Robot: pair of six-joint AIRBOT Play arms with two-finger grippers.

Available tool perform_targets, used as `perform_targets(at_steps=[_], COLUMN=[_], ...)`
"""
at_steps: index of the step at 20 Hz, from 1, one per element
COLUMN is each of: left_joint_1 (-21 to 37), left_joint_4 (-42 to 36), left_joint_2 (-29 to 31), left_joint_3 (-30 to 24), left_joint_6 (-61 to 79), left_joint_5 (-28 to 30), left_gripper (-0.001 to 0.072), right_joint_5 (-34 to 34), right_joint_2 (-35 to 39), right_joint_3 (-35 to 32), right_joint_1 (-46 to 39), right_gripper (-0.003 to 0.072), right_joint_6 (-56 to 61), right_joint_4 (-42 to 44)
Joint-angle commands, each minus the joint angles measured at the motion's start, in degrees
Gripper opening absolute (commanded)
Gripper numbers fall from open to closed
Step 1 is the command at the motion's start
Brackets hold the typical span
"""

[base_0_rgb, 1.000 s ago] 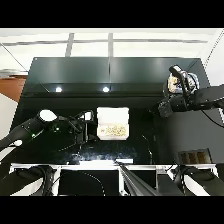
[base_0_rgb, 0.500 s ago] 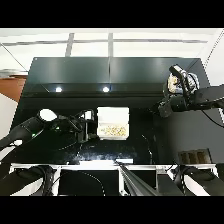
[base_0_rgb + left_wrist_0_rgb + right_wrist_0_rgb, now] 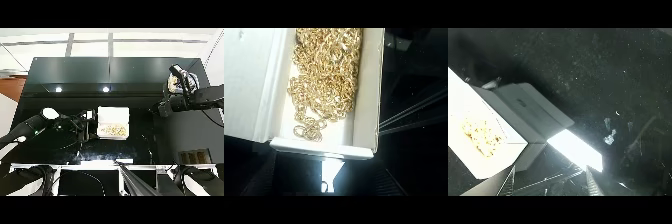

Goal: Fold the box and place the chain.

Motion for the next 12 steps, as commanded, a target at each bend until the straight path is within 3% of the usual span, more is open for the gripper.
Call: perform_targets(at_steps=[1, 8, 12], left_joint_1=[0.0, -0.7, -4.0], left_joint_4=[0.0, 0.0, 0.0], left_joint_2=[-0.5, -0.8, -0.8], left_joint_3=[0.1, 0.3, 0.3], left_joint_6=[0.6, 0.7, 0.7], left_joint_5=[-0.2, 0.3, 5.0], left_gripper=[0.069, 0.0692, 0.0692], right_joint_5=[0.1, 0.2, 0.2], right_joint_2=[0.0, 0.0, 0.0], right_joint_3=[0.0, 0.0, 0.0], right_joint_1=[0.0, 0.0, 0.0], right_gripper=[0.0512, 0.0512, 0.0512], right_joint_6=[0.2, 0.2, 0.2], right_joint_4=[0.0, 0.0, 0.0])
